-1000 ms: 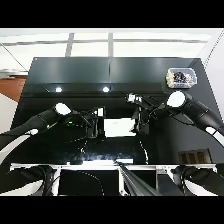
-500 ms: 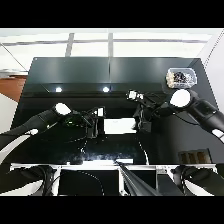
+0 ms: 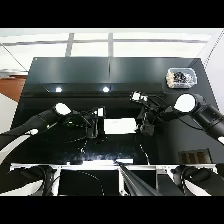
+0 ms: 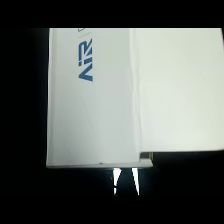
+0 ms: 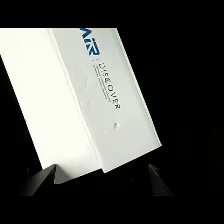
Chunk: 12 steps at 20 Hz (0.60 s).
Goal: Fold the box and place the chain.
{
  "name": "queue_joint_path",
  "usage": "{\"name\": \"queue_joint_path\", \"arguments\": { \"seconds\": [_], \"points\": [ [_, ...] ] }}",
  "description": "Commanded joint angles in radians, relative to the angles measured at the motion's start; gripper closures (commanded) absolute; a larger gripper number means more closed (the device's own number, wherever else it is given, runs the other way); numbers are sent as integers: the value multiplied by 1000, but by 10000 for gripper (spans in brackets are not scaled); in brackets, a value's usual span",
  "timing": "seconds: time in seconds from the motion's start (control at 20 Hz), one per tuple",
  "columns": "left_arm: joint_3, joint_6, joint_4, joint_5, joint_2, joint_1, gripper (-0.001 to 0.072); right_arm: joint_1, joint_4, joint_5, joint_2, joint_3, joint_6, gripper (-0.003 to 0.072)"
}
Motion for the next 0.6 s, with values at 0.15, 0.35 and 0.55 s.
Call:
{"name": "queue_joint_path", "arguments": {
  "seconds": [0.15, 0.35, 0.55],
  "points": [
    [-1, 0, 0, 0, 0, 0, 316, 0, 39, 45, 2, -10, 27, -14],
    [-1, 0, 0, 0, 0, 0, 316, 0, 40, 42, 2, -10, 29, -14],
    [-1, 0, 0, 0, 0, 0, 316, 1, 37, 2, -8, -10, 29, -14]
  ]
}}
